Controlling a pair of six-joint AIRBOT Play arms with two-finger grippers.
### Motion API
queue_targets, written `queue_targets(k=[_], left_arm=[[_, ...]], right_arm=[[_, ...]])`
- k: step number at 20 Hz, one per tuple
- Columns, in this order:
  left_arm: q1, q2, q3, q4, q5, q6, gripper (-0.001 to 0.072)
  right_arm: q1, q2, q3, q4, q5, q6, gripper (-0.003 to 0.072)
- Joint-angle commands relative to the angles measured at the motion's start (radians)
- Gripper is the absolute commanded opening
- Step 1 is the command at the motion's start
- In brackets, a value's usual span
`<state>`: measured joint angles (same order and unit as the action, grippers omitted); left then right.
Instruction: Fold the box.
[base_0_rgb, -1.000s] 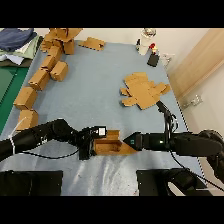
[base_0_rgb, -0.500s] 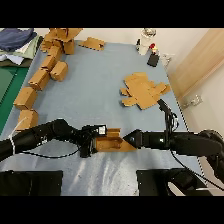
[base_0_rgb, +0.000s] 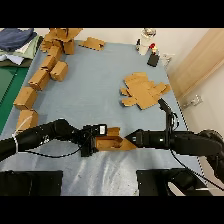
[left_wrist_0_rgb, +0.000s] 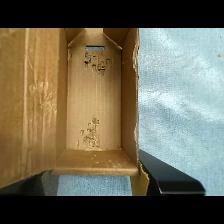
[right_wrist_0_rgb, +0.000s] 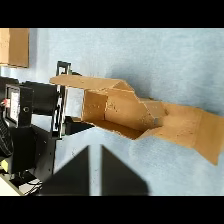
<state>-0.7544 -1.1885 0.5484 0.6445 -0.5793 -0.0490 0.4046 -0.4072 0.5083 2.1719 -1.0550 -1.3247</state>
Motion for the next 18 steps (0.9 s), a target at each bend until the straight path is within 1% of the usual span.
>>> queue_targets(k=[1,3,6,8,10,13,15,18], left_arm=[[0.000,-0.004,-0.001,0.006,0.000,0.001,0.0467],[0.000,-0.004,-0.001,0.006,0.001,0.001,0.0467],[0.000,-0.004,-0.001,0.006,0.000,0.001,0.0467],[0.000,-0.004,-0.001,0.006,0.001,0.001,0.0467],[0.000,-0.004,-0.001,0.006,0.000,0.001,0.0467],[0.000,-0.004,-0.001,0.006,0.001,0.001,0.0467],[0.000,-0.004,-0.001,0.006,0.001,0.001,0.0467],[0.000,-0.004,-0.001,0.006,0.001,0.001,0.0467]], right_arm=[[0.001,-0.017,0.000,0.010,0.027,-0.003,0.0004],[0.002,-0.105,0.000,0.076,0.038,-0.080,0.0003],[0.001,-0.331,0.011,0.202,0.135,-0.286,0.0002],[0.001,-0.475,0.047,0.225,0.185,-0.382,0.0001],[0.001,-0.581,0.108,0.246,0.201,-0.507,0.0001],[0.001,-0.703,0.169,0.241,0.229,-0.586,0.0001],[0.001,-0.763,0.173,0.242,0.230,-0.608,0.0001],[0.001,-0.811,0.168,0.241,0.210,-0.649,0.0001]])
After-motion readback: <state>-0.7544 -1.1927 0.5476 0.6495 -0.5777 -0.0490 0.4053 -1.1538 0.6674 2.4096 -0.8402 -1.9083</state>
